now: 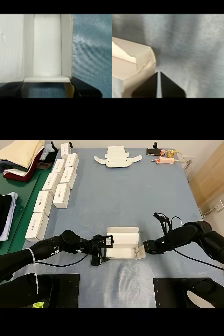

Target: Fold the box.

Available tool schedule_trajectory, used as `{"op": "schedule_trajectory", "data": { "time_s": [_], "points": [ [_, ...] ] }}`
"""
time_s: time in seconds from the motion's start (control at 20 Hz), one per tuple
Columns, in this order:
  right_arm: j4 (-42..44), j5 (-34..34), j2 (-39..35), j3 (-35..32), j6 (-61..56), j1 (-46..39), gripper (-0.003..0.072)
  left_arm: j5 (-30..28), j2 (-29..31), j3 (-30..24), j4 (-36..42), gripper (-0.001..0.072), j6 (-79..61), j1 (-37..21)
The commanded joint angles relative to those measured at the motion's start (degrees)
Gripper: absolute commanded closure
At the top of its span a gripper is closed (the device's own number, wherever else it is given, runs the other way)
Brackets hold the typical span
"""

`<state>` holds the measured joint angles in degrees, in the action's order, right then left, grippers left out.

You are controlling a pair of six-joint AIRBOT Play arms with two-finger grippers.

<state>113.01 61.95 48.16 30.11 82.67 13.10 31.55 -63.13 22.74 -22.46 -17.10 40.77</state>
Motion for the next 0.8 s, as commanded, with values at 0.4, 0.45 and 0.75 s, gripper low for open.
{"op": "schedule_trajectory", "data": {
  "time_s": [0.4, 0.45, 0.75],
  "points": [
    [4.0, -0.4, -1.9, 1.7, 1.0, 1.8, 0.0227, 0.0, 0.0, 0.0, 0.0, 0.024, 0.0, 0.0],
    [4.1, -1.3, -1.4, 1.7, 1.0, 2.9, 0.0227, 0.0, 0.0, 0.0, 0.0, 0.024, 0.0, 0.0],
    [0.4, -4.7, 7.1, 3.7, -2.0, 10.6, 0.0283, 0.0, 0.0, 0.0, 0.0, 0.024, 0.0, 0.0]
  ]
}}
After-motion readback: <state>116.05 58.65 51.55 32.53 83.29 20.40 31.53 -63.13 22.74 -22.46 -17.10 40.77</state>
